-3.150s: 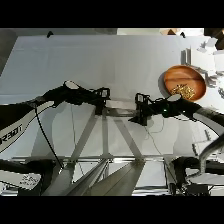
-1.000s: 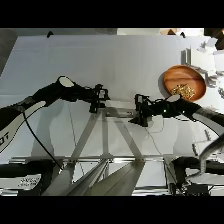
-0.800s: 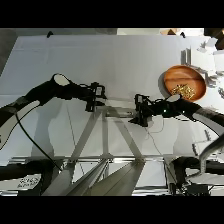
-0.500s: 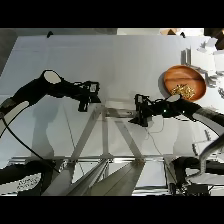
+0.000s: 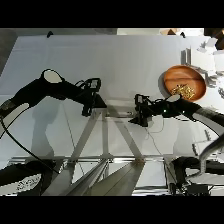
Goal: Fold the box and place the chain.
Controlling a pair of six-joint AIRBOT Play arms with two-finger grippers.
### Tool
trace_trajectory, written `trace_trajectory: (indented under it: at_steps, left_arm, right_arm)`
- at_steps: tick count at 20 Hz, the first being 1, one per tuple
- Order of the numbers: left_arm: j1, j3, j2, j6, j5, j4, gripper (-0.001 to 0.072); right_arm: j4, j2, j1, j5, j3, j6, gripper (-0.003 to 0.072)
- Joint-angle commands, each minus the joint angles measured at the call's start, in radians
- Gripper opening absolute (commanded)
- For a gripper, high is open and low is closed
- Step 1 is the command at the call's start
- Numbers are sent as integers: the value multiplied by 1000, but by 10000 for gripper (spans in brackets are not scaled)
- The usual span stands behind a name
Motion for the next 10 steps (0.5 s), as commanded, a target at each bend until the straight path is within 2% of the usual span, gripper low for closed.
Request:
trace_trajectory:
  at_steps: [1,4,10]
  left_arm:
    - [-7,-1,-16,-81,183,-40,6]
    - [-7,-1,-66,-156,278,-40,6]
    - [-7,-1,-157,-151,264,-39,7]
  right_arm:
    - [0,0,0,0,1,0,519]
    - [0,0,0,0,1,0,519]
    - [0,0,0,0,1,0,519]
